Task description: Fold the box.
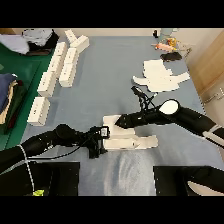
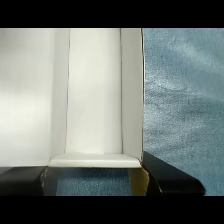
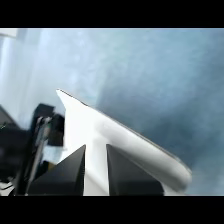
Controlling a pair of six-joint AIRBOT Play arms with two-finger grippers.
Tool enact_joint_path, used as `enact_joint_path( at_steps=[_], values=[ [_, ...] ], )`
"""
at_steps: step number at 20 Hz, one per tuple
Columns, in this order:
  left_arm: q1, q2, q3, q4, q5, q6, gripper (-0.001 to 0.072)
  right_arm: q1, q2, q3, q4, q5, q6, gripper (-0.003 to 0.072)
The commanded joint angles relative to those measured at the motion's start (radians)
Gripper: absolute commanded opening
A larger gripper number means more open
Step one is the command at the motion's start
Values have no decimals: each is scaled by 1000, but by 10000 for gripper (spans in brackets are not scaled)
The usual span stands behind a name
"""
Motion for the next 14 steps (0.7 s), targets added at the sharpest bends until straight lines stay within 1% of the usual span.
enact_joint_path(
  at_steps=[1, 3, 5, 11, 14],
  values=[
    [1, 0, 1, 0, 0, 2, 523, -5, -116, 25, -66, -40, -8, 189],
    [1, 0, 1, 0, 0, 2, 522, -5, -170, 25, -68, -23, -23, 190],
    [1, 0, 1, 0, 0, 2, 523, -5, -195, 25, -68, -15, -47, 189],
    [1, 0, 1, 0, 0, 2, 523, -5, -193, 25, -64, -7, -63, 189],
    [1, 0, 1, 1, 0, 2, 523, -5, -160, 25, -60, 8, -70, 189]
  ],
)
